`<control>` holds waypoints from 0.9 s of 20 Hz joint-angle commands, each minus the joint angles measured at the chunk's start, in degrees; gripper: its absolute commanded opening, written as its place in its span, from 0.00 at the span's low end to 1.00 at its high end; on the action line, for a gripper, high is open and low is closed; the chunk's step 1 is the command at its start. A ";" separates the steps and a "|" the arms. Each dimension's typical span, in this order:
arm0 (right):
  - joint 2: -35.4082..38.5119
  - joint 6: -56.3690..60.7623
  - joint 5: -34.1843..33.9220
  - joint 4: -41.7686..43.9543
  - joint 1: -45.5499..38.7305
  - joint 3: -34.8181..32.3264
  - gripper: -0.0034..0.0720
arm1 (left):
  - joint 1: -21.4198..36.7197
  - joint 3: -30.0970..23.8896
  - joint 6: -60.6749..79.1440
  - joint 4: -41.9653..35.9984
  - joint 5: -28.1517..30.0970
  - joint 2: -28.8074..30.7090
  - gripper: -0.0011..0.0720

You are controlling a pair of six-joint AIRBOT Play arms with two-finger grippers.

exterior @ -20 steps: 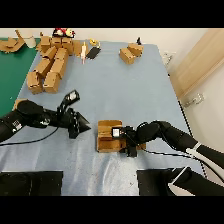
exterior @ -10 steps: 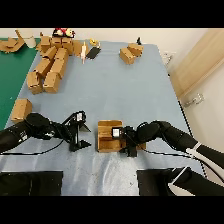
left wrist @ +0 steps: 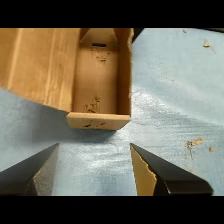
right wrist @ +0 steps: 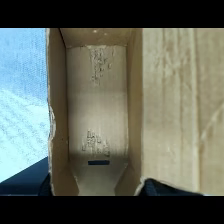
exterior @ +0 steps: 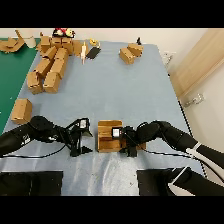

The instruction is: Fold the box.

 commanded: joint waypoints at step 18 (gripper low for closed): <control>0.02 0.00 0.00 0.00 -0.04 -0.02 0.75 | -10.67 -0.42 -1.73 -4.17 10.03 -0.11 0.97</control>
